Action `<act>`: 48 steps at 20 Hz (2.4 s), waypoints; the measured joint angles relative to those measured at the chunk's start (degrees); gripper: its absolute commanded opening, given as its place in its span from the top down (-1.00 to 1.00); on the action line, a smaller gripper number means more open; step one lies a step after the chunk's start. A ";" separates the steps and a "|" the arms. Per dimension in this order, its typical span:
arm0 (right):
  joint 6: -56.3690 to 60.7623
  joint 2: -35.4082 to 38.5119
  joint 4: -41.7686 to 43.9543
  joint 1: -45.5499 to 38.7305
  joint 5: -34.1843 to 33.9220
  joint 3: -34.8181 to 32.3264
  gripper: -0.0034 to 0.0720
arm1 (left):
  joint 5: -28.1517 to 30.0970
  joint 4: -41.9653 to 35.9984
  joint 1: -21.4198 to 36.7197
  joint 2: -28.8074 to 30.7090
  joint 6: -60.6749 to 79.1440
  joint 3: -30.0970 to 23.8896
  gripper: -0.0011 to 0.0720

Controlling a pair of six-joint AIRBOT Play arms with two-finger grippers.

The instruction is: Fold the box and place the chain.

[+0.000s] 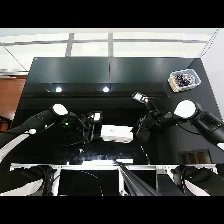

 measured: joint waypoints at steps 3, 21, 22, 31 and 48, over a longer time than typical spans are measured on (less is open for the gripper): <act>3.96 -2.89 10.56 -0.52 -2.12 -2.82 0.88 | 0.02 0.00 0.00 0.00 0.00 0.00 0.02; 5.99 -14.97 23.74 0.76 -5.42 -4.92 0.88 | 0.09 0.02 0.00 0.00 0.04 0.00 0.01; 5.95 -15.02 23.58 0.76 -5.49 -4.92 0.88 | 0.09 0.02 0.00 0.00 0.04 0.00 0.01; 6.56 -7.06 19.54 -3.13 -1.01 0.09 0.88 | 0.07 -0.04 0.00 0.00 -0.04 0.00 -0.60; 14.14 15.54 -2.01 -37.73 11.15 4.85 0.88 | -1.62 14.21 -3.45 12.26 -25.86 6.58 -0.98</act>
